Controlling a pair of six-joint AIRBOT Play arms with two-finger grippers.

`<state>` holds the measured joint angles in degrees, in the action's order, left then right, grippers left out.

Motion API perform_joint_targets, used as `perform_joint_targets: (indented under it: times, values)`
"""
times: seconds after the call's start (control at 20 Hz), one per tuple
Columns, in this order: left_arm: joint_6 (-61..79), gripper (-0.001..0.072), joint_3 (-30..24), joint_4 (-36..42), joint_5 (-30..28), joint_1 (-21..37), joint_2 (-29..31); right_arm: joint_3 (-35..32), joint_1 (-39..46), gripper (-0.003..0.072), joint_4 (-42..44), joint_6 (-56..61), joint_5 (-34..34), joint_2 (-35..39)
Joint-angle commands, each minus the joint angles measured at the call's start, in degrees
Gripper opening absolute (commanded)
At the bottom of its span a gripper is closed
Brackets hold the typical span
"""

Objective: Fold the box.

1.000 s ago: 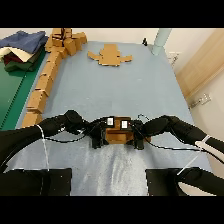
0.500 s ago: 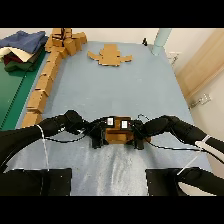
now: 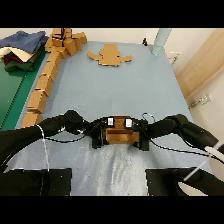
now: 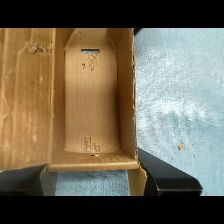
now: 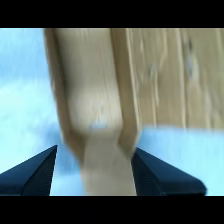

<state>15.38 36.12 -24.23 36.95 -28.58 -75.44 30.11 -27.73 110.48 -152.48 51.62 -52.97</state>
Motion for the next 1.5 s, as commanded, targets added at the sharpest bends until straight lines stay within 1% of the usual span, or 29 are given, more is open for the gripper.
perform_joint_targets:
  times: [0.0, 0.1, 0.15, 0.25, 0.35, 0.5, 0.65, 0.75, 0.9, 0.95, 1.0, 1.05, 1.15, 1.2, 1.25, 1.3, 1.35, 1.45]
  values:
    - [0.02, 0.0414, 0.00, -0.04, 0.04, -0.02, 0.00, 0.07, 0.02, 0.0715, -7.76, 14.51, 12.46, 8.33]
    - [0.02, 0.0414, 0.00, -0.04, 0.07, -0.02, 0.02, 0.04, 0.02, 0.0711, -2.82, 24.04, 20.26, 13.29]
    - [0.02, 0.0414, 0.00, -0.04, 0.07, -0.02, 0.02, 0.04, 0.02, 0.0711, 1.01, 27.91, 22.14, 15.26]
    - [0.02, 0.0414, 0.00, -0.04, 0.07, -0.02, 0.00, 0.04, 0.02, 0.0711, 9.60, 32.70, 22.80, 18.62]
    - [0.02, 0.0414, 0.00, -0.04, 0.07, -0.02, 0.02, 0.02, -0.37, 0.0711, 16.44, 33.81, 22.05, 20.55]
    - [0.02, 0.0414, 0.00, -0.04, 0.07, -0.02, 0.02, -0.07, -1.27, 0.0711, 17.51, 36.04, 20.48, 21.14]
    - [0.02, 0.0414, 0.00, -0.04, 0.04, -0.02, 0.02, -0.09, -1.31, 0.0711, 17.55, 46.23, 18.97, 21.11]
    - [0.02, 0.0414, 0.00, -0.04, 0.07, -0.02, 0.02, -0.07, -1.31, 0.0710, 17.51, 50.53, 18.10, 21.11]
    - [0.02, 0.0414, 0.00, -0.04, 0.07, -0.02, 0.02, -0.07, -1.31, 0.0698, 17.55, 57.61, 12.87, 20.79]
    - [0.02, 0.0414, 0.00, -0.04, 0.07, -0.02, 0.02, -0.07, -1.31, 0.0666, 18.03, 59.67, 11.67, 20.39]
    - [0.02, 0.0414, 0.00, -0.04, 0.07, -0.02, 0.02, -0.07, -1.31, 0.0479, 18.84, 60.13, 10.43, 19.76]
    - [0.02, 0.0414, 0.00, -0.04, 0.07, -0.02, 0.02, -0.04, -1.31, 0.0366, 19.67, 60.15, 8.48, 18.97]
    - [0.02, 0.0414, 0.00, -0.04, 0.07, -0.02, 0.02, 0.44, -1.27, 0.0361, 19.78, 60.15, 3.19, 16.46]
    - [0.02, 0.0414, 0.00, -0.04, 0.04, -0.02, 0.02, 1.16, -0.98, 0.0359, 19.65, 60.15, 0.48, 14.01]
    - [0.02, 0.0414, 0.00, -0.04, 0.07, -0.02, 0.02, 2.49, -0.37, 0.0315, 19.54, 60.13, -1.36, 10.67]
    - [0.02, 0.0414, 0.00, -0.04, 0.07, -0.02, 0.02, 4.31, 0.22, 0.0247, 19.08, 60.08, -2.34, 7.04]
    - [0.02, 0.0414, 0.00, -0.04, 0.04, -0.02, 0.02, 6.51, 1.09, 0.0221, 18.53, 59.52, -3.08, 3.30]
    - [0.02, 0.0414, 0.00, -0.04, 0.07, -0.02, 0.02, 11.43, 2.67, 0.0220, 17.97, 56.08, -3.74, -4.07]
